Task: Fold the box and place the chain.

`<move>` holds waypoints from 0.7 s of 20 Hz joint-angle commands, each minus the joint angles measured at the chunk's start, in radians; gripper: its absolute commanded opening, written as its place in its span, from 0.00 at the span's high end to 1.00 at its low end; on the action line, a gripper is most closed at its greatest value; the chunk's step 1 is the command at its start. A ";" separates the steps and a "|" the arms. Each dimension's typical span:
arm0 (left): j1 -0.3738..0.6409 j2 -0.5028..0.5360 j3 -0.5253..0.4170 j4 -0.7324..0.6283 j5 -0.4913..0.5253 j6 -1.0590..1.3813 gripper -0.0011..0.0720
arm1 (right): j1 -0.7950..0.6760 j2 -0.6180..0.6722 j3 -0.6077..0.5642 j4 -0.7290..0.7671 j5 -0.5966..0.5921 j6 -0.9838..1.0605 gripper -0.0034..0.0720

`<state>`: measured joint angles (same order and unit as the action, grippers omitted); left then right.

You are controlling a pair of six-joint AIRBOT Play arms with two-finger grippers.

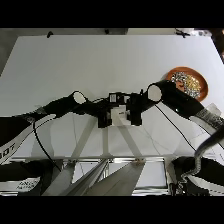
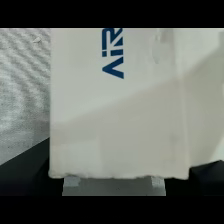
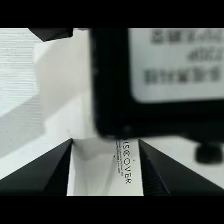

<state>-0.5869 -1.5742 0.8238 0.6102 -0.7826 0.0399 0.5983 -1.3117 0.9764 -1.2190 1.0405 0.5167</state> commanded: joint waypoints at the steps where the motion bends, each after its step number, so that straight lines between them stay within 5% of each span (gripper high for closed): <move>1: -0.001 0.000 -0.001 0.000 0.000 0.001 0.75 | 0.001 -0.001 0.000 0.001 -0.010 0.025 0.41; 7: 0.000 0.000 -0.001 0.000 0.000 0.001 0.75 | 0.001 0.000 0.000 0.014 -0.001 0.028 0.43; 9: -0.001 0.000 -0.001 0.000 0.000 0.001 0.75 | 0.001 0.000 0.000 0.011 -0.013 0.030 0.56; 14: 0.000 0.000 -0.001 0.000 0.000 0.001 0.75 | 0.000 0.024 0.000 -0.017 -0.052 0.034 0.56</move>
<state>-0.5869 -1.5742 0.8234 0.6098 -0.7826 0.0387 0.5983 -1.3022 0.9760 -1.2205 1.0237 0.5472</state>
